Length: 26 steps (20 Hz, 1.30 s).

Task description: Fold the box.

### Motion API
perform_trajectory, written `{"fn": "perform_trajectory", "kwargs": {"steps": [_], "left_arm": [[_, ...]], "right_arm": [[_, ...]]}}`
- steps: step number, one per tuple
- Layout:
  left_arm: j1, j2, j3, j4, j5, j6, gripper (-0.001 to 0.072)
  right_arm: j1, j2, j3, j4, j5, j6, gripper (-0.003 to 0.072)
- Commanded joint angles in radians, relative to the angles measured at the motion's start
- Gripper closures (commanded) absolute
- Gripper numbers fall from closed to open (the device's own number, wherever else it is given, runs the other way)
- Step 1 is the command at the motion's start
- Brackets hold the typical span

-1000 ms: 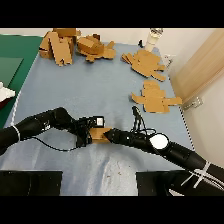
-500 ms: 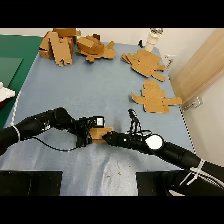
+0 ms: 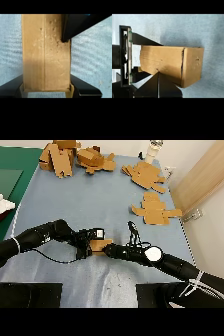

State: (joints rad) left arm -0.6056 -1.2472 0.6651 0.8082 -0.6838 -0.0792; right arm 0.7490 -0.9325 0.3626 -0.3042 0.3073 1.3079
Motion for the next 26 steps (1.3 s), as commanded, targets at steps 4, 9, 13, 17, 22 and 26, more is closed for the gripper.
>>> {"fn": "perform_trajectory", "kwargs": {"steps": [4,9,13,17,22,26], "left_arm": [[0.002,0.000,0.000,0.000,0.005,-0.054,0.0278],[0.007,0.003,0.006,0.004,0.050,-0.216,0.0278],[0.066,0.009,0.085,0.081,0.044,-0.436,0.0278],[0.204,0.019,0.177,0.319,0.045,-0.647,0.0278],[0.451,0.019,0.183,0.426,0.051,-0.655,0.0278],[0.643,0.019,0.183,0.428,0.093,-0.654,0.0278]], "right_arm": [[-0.058,0.173,0.002,-0.088,-0.092,0.001,0.0685],[-0.245,0.298,0.002,-0.151,-0.076,0.023,0.0685],[-0.311,0.312,0.002,-0.178,-0.014,0.023,0.0685],[-0.312,0.311,0.002,-0.183,-0.025,0.023,0.0685],[-0.314,0.318,0.002,-0.183,-0.103,0.023,0.0685],[-0.314,0.316,0.002,-0.183,-0.103,0.023,0.0684]]}}
